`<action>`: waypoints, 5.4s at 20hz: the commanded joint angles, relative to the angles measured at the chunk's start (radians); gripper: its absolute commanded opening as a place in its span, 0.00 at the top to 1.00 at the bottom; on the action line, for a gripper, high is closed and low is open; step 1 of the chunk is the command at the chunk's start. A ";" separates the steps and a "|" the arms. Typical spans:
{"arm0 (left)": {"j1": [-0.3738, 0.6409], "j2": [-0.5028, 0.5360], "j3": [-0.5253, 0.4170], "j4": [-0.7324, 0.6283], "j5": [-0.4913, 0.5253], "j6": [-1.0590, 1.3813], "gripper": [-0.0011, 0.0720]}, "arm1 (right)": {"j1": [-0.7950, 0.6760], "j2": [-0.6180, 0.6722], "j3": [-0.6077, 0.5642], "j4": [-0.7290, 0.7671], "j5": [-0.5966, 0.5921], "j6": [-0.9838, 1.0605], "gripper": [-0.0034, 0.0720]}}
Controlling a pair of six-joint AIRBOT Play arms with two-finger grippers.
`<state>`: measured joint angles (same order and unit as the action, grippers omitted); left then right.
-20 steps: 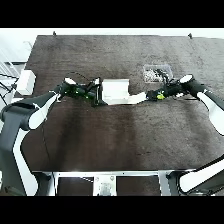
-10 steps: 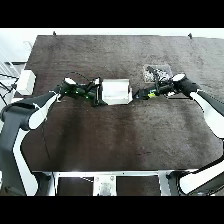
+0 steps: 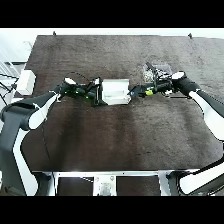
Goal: Fold the box and place the chain.
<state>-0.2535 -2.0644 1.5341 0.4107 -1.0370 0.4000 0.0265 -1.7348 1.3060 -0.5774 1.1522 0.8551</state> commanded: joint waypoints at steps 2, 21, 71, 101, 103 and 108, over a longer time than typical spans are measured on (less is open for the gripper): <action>0.000 0.000 0.000 0.000 0.000 0.000 0.46 | 0.021 0.000 0.002 0.012 -0.014 0.002 0.41; 0.000 0.000 0.000 0.000 -0.004 0.000 0.46 | 0.177 -0.003 0.126 -0.454 -0.116 0.399 0.41; 0.000 0.000 0.000 0.000 -0.004 -0.003 0.46 | 0.363 -0.193 0.419 -0.972 0.087 1.213 0.93; 0.000 0.000 0.000 0.000 -0.003 -0.002 0.46 | -0.022 -0.050 0.507 -0.951 -0.144 0.673 0.48; 0.000 0.000 0.000 0.000 -0.003 -0.002 0.46 | -0.046 -0.095 0.510 -0.870 -0.192 0.546 0.49; 0.000 0.000 0.000 0.000 0.000 -0.002 0.46 | -0.040 -0.171 0.513 -0.847 -0.269 0.298 0.57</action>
<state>-0.2546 -2.0644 1.5341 0.4107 -1.0401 0.3973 -0.0071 -1.8675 1.8172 -1.4658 0.9398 1.3159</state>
